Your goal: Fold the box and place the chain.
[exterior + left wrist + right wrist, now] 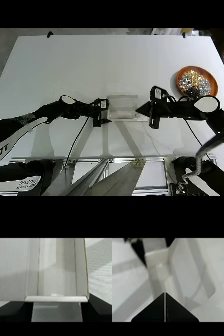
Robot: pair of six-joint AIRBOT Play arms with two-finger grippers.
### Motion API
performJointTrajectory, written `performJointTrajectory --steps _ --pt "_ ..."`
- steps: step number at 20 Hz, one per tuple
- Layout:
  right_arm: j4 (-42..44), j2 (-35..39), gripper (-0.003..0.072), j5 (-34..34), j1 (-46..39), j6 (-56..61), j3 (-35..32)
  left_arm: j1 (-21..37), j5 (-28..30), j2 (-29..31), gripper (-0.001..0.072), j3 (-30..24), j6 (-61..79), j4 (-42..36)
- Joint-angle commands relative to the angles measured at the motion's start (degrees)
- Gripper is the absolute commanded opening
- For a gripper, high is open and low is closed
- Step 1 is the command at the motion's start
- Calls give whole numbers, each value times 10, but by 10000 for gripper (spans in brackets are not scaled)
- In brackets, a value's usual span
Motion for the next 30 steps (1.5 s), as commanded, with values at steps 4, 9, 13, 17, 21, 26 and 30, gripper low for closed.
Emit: performJointTrajectory --steps 4,9,13,17,21,26,30 --pt "170 -111 20 -168 0 -8 1 0 0 0 11 0 0 0" --pt "153 -192 21 -178 0 24 1 0 0 0 11 0 0 0" --pt "119 -210 21 -182 0 59 1 0 0 0 11 0 0 0" --pt "79 -198 21 -165 0 104 1 0 0 0 11 0 0 0" --pt "40 -113 21 -144 0 114 23 0 0 0 11 0 0 0" --pt "-235 2 19 -86 0 113 32 0 0 0 11 0 0 0" --pt "-415 -5 24 7 0 91 29 0 0 0 11 0 0 0"
